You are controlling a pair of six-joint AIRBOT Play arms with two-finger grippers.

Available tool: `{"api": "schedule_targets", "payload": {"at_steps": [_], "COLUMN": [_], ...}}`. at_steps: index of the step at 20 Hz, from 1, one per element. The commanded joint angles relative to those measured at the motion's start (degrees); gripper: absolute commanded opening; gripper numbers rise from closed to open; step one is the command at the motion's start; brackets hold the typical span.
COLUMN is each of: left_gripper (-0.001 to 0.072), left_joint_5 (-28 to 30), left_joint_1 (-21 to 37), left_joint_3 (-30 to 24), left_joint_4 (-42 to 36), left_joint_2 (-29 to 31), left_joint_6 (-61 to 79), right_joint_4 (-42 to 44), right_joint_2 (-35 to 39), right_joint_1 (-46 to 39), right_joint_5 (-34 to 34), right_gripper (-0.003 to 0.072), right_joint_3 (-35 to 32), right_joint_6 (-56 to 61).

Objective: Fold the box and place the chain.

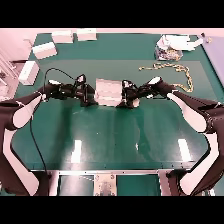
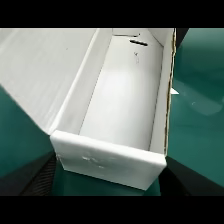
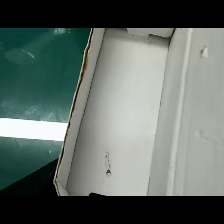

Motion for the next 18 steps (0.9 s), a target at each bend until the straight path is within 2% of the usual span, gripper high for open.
{"api": "schedule_targets", "payload": {"at_steps": [1, 5, 14, 16, 18], "left_gripper": [0.0717, 0.0718, 0.0706, 0.0658, 0.0658], "left_joint_5": [-1.44, -3.28, -2.97, -3.08, -2.91], "left_joint_1": [-0.11, -0.2, -0.68, -0.92, -1.46], "left_joint_3": [1.86, 4.46, 4.74, 4.74, 4.74], "left_joint_4": [0.37, 0.7, 0.37, 0.46, 0.28], "left_joint_2": [-1.49, -3.78, -4.96, -5.03, -5.07], "left_joint_6": [0.48, -0.11, 1.68, 1.66, 2.19], "right_joint_4": [0.0, 0.0, 0.0, 0.0, 0.0], "right_joint_2": [0.04, 0.04, 0.04, 0.04, 0.04], "right_joint_1": [0.02, 0.02, 0.02, 0.02, 0.02], "right_joint_5": [0.15, 0.15, 0.17, 0.15, 0.15], "right_gripper": [0.0582, 0.0583, 0.0583, 0.0583, 0.0583], "right_joint_3": [0.0, 0.0, 0.0, 0.0, 0.0], "right_joint_6": [-0.02, 0.0, -0.02, -0.02, -0.02]}}
